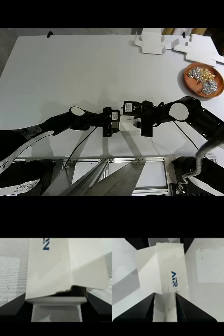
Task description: Fold the box and place the chain.
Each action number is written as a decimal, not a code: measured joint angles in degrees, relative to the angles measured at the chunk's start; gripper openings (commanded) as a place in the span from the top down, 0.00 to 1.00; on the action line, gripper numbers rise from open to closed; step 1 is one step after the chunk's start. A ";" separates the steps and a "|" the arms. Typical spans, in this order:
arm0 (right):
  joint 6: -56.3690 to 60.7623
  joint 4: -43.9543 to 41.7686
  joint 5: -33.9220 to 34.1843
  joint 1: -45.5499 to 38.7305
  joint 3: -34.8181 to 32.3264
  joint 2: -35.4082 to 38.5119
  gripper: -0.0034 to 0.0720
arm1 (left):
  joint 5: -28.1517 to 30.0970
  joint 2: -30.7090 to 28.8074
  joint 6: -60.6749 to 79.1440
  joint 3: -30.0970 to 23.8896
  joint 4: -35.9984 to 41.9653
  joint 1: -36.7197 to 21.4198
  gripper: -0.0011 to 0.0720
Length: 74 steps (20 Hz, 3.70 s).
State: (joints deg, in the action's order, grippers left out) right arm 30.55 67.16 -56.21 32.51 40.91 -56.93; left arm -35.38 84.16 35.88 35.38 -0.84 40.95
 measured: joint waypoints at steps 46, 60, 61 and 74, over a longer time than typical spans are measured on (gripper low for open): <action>0.92 -9.11 -3.28 -5.64 -3.63 -1.29 0.93 | -0.02 0.02 0.02 0.00 -0.04 0.02 0.79; 2.54 -9.55 -3.76 -5.86 -4.44 -5.68 0.93 | 0.04 0.02 0.07 0.00 -0.09 0.02 0.79; 2.58 -9.51 -3.69 -5.86 -4.57 -5.66 0.93 | 0.02 0.02 0.07 0.00 -0.09 0.02 0.79; 29.16 11.21 -8.90 -10.69 -4.85 12.68 0.93 | -0.04 0.02 -0.02 0.00 0.00 0.02 0.79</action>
State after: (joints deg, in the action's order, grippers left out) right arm 59.70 78.37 -65.10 21.82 36.05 -44.25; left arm -35.42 84.18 35.86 35.38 -0.84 40.97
